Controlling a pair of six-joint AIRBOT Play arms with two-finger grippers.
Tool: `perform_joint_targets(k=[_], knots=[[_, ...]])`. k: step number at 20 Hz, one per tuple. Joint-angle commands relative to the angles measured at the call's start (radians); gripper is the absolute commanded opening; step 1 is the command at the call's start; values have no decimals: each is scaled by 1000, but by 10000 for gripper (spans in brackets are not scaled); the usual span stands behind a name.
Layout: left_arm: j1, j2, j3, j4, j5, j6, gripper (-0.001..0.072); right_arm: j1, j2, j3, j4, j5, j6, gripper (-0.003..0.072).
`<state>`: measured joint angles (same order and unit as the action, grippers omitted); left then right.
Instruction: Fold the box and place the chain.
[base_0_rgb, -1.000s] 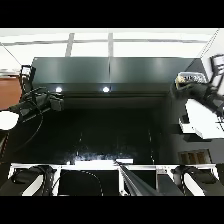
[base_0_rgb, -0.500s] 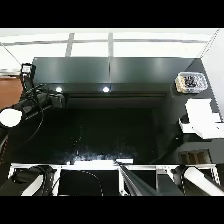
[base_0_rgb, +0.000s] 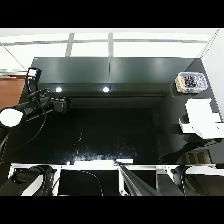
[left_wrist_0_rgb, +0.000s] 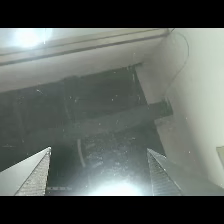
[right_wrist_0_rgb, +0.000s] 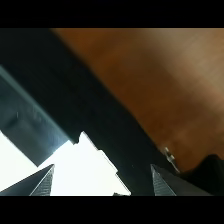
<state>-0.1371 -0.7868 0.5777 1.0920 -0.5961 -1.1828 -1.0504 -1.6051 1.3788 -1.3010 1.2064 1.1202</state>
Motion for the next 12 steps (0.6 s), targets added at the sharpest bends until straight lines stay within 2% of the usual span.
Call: perform_joint_targets(k=[1,2,5,6,7,8,11,12], knots=[[0,0,0,-2,-14,0,707,5,-83,59,5,109,-251,548],[0,0,0,-2,-14,0,707,11,-90,59,6,98,-283,495],[0,0,0,-5,-16,-1,707,11,-127,59,23,112,-283,460],[0,0,0,-5,-16,-1,707,12,-138,59,28,125,-283,296],[0,0,0,-5,-16,-1,707,12,-140,59,39,129,-283,167],[0,0,0,-5,-15,-1,707,11,-140,59,54,131,-284,72],[0,0,0,-5,-16,-1,707,11,-138,59,124,198,-284,45],[0,0,0,-5,-15,0,706,11,-138,58,169,227,-285,13]])
